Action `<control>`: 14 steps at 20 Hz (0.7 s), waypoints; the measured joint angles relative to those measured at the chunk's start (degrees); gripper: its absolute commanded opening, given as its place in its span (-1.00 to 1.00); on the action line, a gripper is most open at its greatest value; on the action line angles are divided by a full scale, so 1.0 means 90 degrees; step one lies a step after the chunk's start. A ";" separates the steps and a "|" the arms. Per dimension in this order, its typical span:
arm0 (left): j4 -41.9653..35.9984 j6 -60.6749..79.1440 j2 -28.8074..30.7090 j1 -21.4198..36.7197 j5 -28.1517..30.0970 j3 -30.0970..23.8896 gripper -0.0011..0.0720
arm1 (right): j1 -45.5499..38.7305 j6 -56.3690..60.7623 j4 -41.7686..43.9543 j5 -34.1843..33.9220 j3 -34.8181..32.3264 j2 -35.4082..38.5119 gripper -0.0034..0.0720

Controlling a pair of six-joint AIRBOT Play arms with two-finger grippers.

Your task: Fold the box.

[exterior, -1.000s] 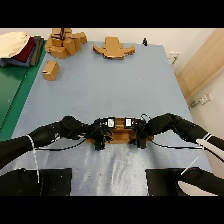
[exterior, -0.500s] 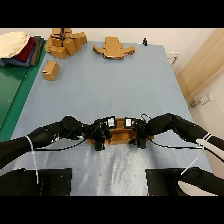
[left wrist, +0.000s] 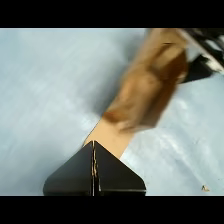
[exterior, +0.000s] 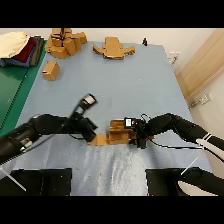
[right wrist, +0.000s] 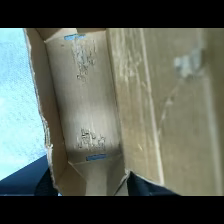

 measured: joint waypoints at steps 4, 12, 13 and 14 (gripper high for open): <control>0.0821 -0.2212 0.0163 0.1035 -0.1195 -0.0155 -0.93 | 0.0000 -0.0002 0.0000 0.0000 0.0000 0.0000 0.43; -0.0044 -0.2973 -0.1158 0.0624 -0.0984 -0.0457 -0.93 | 0.0000 -0.0002 0.0000 0.0000 0.0000 0.0000 0.43; -0.0257 -0.2926 -0.1316 0.0495 -0.0845 -0.0466 -0.93 | 0.0000 -0.0002 0.0000 0.0000 0.0000 0.0000 0.43; -0.0500 -0.2829 -0.1455 0.0367 -0.0697 -0.0469 -0.94 | 0.0000 -0.0002 0.0000 0.0000 0.0000 0.0000 0.43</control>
